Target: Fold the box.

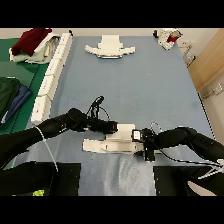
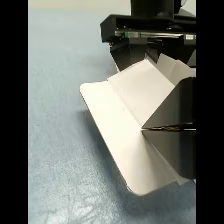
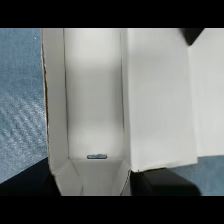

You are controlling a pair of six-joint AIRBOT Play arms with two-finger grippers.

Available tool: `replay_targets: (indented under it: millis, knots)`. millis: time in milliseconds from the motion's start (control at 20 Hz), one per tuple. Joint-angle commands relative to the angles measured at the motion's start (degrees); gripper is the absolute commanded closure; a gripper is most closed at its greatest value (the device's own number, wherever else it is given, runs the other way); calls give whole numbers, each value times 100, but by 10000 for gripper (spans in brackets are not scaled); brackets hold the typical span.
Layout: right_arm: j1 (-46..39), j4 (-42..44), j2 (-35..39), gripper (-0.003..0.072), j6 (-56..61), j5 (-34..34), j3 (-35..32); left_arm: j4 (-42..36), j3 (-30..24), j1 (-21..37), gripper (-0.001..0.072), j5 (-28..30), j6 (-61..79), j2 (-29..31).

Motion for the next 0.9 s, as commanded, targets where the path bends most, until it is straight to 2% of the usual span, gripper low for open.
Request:
replay_targets:
  millis: [0,250,350,500,600,700,850]
  knots:
    - [-2,2,2,183,0,0,4,7,7,4,695,-9,-72,-61]
    - [-2,2,2,183,-2,0,4,0,35,4,694,-31,-85,-57]
    - [-2,2,2,183,-2,0,4,39,201,11,695,-70,66,-9]
    - [-2,2,2,184,-2,0,4,439,579,114,695,-155,461,391]
    - [-2,2,2,184,-2,0,2,1062,745,142,695,-227,459,876]
    - [-2,2,2,183,-2,0,4,1576,767,136,696,-531,442,1394]
    - [-2,2,2,183,-2,0,4,2216,767,-39,696,-1419,409,1891]
